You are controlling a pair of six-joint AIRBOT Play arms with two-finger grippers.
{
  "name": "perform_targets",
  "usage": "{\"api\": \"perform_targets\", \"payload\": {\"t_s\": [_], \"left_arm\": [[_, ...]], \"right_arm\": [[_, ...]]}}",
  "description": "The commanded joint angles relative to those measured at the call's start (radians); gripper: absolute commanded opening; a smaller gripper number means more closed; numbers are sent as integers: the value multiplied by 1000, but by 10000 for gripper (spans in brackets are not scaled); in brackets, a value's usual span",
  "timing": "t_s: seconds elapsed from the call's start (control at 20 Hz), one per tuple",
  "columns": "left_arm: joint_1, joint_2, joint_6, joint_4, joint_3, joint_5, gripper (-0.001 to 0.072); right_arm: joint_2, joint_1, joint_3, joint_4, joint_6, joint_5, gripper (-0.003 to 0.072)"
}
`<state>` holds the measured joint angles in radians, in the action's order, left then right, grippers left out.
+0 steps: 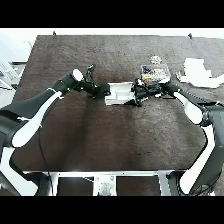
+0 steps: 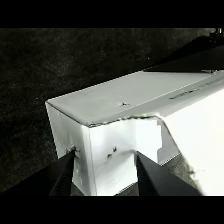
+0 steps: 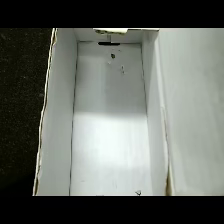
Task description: Fold the box and place the chain.
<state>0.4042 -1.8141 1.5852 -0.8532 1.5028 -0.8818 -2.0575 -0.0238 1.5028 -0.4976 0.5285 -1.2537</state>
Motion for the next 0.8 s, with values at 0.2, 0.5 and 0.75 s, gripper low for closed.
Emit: {"api": "perform_targets", "payload": {"t_s": [0.2,0.5,0.75], "left_arm": [[26,-10,104,-93,26,20,449],[61,-90,225,-248,194,-137,449],[76,-91,300,-348,217,-167,449]], "right_arm": [[0,0,0,0,0,0,576],[0,0,0,0,0,0,577],[0,0,0,0,0,0,577]]}}
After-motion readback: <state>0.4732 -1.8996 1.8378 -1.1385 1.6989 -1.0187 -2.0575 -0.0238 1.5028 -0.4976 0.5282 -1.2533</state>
